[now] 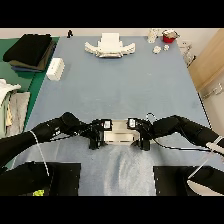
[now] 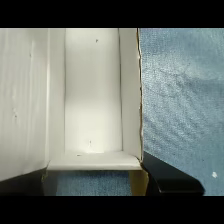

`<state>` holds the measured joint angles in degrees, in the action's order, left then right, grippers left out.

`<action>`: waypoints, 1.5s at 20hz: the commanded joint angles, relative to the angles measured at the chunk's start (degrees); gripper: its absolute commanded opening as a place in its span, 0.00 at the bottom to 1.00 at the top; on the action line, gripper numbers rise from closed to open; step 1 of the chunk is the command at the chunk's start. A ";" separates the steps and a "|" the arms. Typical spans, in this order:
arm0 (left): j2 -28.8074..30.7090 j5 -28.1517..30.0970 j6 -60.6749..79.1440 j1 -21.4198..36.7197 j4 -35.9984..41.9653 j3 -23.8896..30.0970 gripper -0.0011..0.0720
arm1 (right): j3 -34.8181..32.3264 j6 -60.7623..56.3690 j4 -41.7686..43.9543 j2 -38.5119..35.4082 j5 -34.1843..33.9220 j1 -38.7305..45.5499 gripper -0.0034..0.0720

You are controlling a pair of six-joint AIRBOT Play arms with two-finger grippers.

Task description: Fold the box.

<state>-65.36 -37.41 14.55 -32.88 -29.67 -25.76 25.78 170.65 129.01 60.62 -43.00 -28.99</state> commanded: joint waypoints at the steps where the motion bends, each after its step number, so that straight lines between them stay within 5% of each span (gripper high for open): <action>1: -0.04 -0.09 -0.04 0.00 -0.09 0.04 0.70 | -0.02 0.00 0.02 0.04 0.04 -0.02 0.71; 15: -0.04 -0.09 -0.04 0.00 -0.09 0.04 0.70 | -0.02 0.00 0.02 0.04 0.09 -0.02 0.71; 16: -0.04 -0.09 -0.04 0.00 -0.09 0.04 0.70 | -0.02 -0.11 0.02 0.04 0.07 -0.02 0.75; 18: -0.04 -0.09 -0.04 0.00 -0.09 0.04 0.70 | 0.15 -1.90 -0.17 -0.15 -0.11 -0.02 0.99; 20: -0.04 -0.07 -0.04 0.02 -0.09 0.04 0.70 | 1.09 -5.51 -3.56 -1.62 -1.92 -0.02 0.99; 27: -0.04 -0.09 -0.04 0.00 -0.09 0.04 0.70 | 7.43 -45.11 -34.49 -13.20 -25.40 -0.02 0.98; 30: -0.04 -0.09 -0.04 0.00 -0.09 0.04 0.70 | 9.94 -73.75 -36.41 -17.38 -33.35 -0.02 0.93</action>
<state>-65.39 -37.60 14.52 -32.88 -29.76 -25.65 33.43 125.29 99.33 47.22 -66.50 -28.99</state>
